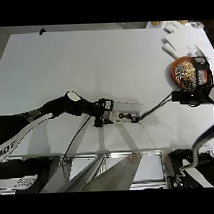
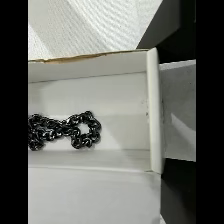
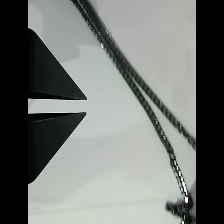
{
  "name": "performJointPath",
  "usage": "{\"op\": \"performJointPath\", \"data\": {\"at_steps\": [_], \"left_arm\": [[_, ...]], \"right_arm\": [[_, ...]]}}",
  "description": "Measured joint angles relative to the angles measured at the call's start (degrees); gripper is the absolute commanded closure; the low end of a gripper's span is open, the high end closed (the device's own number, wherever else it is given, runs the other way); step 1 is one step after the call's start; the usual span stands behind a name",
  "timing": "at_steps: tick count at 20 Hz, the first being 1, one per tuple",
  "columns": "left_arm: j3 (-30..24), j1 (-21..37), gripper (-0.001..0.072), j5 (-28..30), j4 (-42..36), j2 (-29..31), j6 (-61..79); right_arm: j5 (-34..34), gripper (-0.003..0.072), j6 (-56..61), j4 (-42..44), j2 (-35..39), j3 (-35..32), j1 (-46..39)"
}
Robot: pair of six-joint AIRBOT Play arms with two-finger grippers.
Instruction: Fold the box and place the chain.
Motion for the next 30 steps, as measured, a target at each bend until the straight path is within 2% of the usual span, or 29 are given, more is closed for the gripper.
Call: {"op": "performJointPath", "data": {"at_steps": [5,6,7,12,14,28,30], "left_arm": [[0.0,0.0,0.0671,0.0,0.0,0.0,0.0],[0.0,0.0,0.0671,0.0,0.0,0.0,0.0],[0.0,0.0,0.0671,0.0,0.0,0.0,0.0],[0.0,0.0,0.0671,0.0,0.0,0.0,0.0],[0.0,0.0,0.0671,0.0,0.0,0.0,0.0],[0.0,0.0,0.0671,0.0,0.0,0.0,0.0],[0.0,0.0,0.0671,0.0,0.0,0.0,0.0]], "right_arm": [[-3.0,0.0528,-5.3,-0.4,-6.1,-0.5,-9.9],[-3.5,0.0397,-6.0,-0.3,-7.6,-0.5,-11.5],[-3.8,0.0323,-7.2,-0.3,-8.9,-0.5,-12.7],[-6.4,0.0331,-11.9,2.8,-15.0,-0.5,-15.5],[-7.7,0.0359,-12.7,3.7,-17.0,-0.5,-15.8],[-21.1,0.037,-11.0,5.5,-26.7,-0.5,-16.2],[-22.5,0.0396,-10.4,5.5,-27.4,-0.5,-16.2]]}}
